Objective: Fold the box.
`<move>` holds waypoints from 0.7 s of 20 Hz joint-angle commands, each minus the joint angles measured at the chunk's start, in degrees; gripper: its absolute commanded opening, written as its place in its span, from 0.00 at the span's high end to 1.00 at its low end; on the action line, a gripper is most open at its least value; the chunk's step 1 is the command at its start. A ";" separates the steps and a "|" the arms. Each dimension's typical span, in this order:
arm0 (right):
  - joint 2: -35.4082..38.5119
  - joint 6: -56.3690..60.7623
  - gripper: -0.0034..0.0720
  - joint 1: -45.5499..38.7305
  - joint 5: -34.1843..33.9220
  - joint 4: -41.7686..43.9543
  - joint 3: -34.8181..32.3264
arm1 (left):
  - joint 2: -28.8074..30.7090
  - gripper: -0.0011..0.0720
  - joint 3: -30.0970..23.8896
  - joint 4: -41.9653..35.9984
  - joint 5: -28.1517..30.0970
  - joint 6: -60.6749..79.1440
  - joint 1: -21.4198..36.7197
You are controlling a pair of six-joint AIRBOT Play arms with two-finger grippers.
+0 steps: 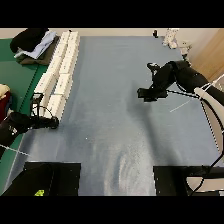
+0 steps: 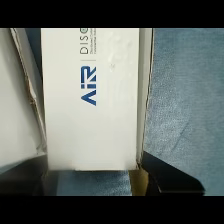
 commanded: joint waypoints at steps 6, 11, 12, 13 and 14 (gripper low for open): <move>-0.02 0.00 0.95 0.00 0.00 0.02 0.04 | -0.26 0.03 0.00 -0.22 0.09 0.07 0.04; -0.02 0.00 0.95 0.00 0.00 0.02 0.04 | 1.07 0.03 2.62 2.56 -7.32 -0.09 0.15; -0.02 0.00 0.95 0.00 0.00 0.00 0.04 | 2.10 0.03 4.20 4.09 -11.15 -1.22 0.15; -0.02 0.02 0.95 0.00 0.00 0.00 0.04 | 3.54 0.03 6.29 6.23 -15.45 -3.34 0.15; -0.02 0.00 0.95 0.00 0.00 0.00 0.04 | 5.09 0.03 8.48 8.20 -19.26 -4.85 0.15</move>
